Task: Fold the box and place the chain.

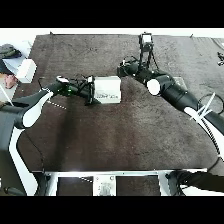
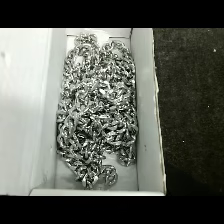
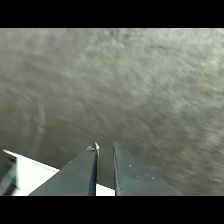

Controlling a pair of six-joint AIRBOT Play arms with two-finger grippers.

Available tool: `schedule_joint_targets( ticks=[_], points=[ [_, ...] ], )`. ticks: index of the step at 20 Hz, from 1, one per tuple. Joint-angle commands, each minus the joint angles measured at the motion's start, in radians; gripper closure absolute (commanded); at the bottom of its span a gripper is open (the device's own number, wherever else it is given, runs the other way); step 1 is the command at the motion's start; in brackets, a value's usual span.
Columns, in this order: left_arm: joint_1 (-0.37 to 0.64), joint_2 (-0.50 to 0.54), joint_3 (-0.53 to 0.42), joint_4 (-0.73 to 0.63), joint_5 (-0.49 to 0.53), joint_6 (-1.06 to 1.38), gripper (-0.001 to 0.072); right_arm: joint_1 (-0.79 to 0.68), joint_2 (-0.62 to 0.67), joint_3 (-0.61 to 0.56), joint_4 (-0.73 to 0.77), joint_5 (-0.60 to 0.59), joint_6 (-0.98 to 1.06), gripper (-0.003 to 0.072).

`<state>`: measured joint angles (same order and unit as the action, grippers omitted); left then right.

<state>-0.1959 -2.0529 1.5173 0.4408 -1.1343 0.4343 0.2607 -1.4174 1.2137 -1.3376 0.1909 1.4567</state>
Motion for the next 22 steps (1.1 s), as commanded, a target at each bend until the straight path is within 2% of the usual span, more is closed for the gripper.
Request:
schedule_joint_targets(
  ticks=[1, 3, 4, 13, 17, 22],
  points=[
    [0.000, 0.000, 0.000, 0.000, 0.000, 0.000, 0.0306, -0.087, -0.073, 0.130, 0.478, 0.247, -0.545, 0.0527],
    [0.000, 0.000, 0.000, 0.000, 0.000, 0.000, 0.0306, -0.158, -0.136, 0.203, 0.798, 0.402, -0.816, 0.0527],
    [0.000, 0.000, 0.000, 0.000, 0.000, 0.000, 0.0306, -0.186, -0.166, 0.234, 0.844, 0.459, -0.856, 0.0527],
    [0.000, 0.000, 0.000, 0.000, 0.000, 0.000, 0.0306, -0.299, -0.476, 0.536, 0.844, 0.869, -0.911, 0.0528],
    [0.000, 0.000, 0.000, 0.000, 0.000, 0.000, 0.0306, -0.299, -0.548, 0.585, 0.828, 0.926, -0.912, 0.0528],
    [0.000, 0.000, 0.000, 0.000, 0.000, 0.000, 0.0305, -0.293, -0.552, 0.586, 0.803, 1.003, -0.969, 0.0529]
  ],
)
